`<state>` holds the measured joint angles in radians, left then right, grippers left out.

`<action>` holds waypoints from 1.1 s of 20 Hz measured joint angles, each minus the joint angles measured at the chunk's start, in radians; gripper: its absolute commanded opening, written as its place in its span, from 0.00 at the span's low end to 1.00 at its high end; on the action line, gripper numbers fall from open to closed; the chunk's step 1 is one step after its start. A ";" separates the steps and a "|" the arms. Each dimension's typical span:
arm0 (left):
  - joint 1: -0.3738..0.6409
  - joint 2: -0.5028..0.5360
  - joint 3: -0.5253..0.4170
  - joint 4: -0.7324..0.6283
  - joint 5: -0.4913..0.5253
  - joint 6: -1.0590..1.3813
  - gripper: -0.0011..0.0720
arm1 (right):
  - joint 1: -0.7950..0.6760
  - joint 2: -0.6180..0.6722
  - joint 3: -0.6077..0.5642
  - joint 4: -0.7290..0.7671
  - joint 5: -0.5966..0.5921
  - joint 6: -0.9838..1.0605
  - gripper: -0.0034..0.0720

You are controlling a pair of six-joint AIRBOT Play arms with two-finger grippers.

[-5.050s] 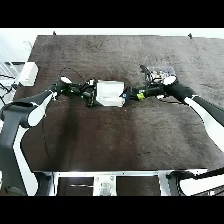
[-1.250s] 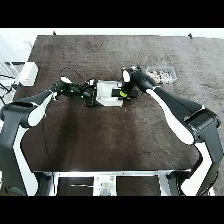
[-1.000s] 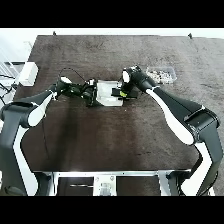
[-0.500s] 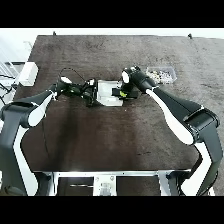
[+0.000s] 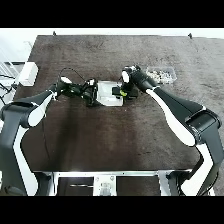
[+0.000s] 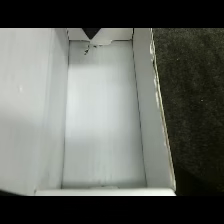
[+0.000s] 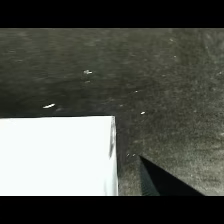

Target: Fold the box and place the chain.

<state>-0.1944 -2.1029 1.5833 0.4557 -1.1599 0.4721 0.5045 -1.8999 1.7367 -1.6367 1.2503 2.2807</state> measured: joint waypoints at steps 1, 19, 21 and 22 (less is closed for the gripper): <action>0.000 0.000 0.000 0.000 0.000 0.000 0.50 | 0.003 0.008 0.000 0.000 0.001 -0.007 0.65; 0.000 0.000 0.000 0.000 0.000 0.000 0.50 | -0.333 0.242 -0.022 -0.156 -0.151 -0.376 0.60; 0.000 0.000 0.000 0.000 0.000 0.000 0.50 | -0.415 0.203 -0.025 -0.055 -0.218 -0.441 0.60; 0.000 0.000 0.000 0.000 0.000 0.000 0.50 | -0.446 0.180 -0.027 0.000 -0.251 -0.478 0.60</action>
